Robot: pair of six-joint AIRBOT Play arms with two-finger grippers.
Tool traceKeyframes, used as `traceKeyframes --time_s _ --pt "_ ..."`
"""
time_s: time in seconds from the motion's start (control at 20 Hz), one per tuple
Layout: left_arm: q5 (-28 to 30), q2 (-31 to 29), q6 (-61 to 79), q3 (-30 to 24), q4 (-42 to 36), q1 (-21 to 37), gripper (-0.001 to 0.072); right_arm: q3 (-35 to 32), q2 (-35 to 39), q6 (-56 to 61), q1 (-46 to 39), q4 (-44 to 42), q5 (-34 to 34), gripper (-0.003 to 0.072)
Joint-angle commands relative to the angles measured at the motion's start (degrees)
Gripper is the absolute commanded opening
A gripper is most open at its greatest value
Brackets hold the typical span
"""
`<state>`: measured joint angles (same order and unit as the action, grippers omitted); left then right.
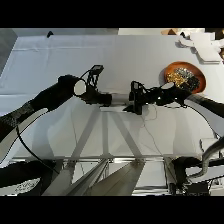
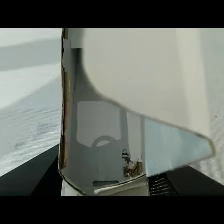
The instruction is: Fold the box and place the chain.
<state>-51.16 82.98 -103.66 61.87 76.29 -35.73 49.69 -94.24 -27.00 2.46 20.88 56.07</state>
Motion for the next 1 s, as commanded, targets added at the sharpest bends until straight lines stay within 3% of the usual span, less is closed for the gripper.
traceKeyframes --time_s 0.0,0.45,0.95 --pt "0.63 1.66 -2.32 0.26 6.88 -0.87 0.0554 -0.02 0.0 -0.04 -0.02 0.09 0.2 0.0461" --pt "-2.75 4.76 -15.17 1.33 18.64 -3.67 0.0556 -0.02 0.0 -0.04 -0.02 0.09 0.26 0.0461" --pt "-6.01 7.43 -24.09 7.04 17.03 -4.02 0.0556 -0.02 0.0 -0.04 -0.02 0.09 0.28 0.0461"
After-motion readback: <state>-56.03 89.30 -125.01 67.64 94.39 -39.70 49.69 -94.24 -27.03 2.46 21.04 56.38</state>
